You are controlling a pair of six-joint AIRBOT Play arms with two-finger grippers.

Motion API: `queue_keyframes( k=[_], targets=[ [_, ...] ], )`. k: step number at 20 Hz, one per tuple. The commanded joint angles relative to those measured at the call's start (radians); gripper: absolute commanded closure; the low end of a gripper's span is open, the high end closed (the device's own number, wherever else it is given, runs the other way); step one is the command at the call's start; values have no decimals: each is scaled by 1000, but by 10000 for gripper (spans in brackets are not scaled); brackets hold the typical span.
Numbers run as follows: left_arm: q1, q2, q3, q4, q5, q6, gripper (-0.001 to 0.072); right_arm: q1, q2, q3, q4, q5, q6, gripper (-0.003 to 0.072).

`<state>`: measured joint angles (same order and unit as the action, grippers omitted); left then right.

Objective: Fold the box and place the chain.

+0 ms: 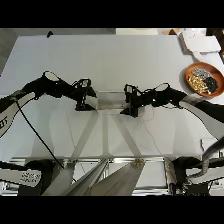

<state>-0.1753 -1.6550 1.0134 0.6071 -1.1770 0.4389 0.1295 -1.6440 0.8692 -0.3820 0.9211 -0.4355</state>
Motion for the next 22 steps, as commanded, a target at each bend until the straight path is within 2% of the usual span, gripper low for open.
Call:
queue_keyframes(
  k=[1, 10, 18, 22],
  targets=[
    [-1, -1, -1, -4, -24, 10, 8, 0, 0, 0, 1, 0, 0, 281],
    [-1, -33, -1, -33, -42, 6, 8, 0, 1, 0, 1, 0, 0, 281],
    [-8, -73, -1, -61, -6, 6, 9, 0, 1, 0, 1, 0, 0, 281],
    [-28, -76, 1, -61, 58, -42, 10, 0, 0, 0, 1, 3, 0, 281]
  ],
)
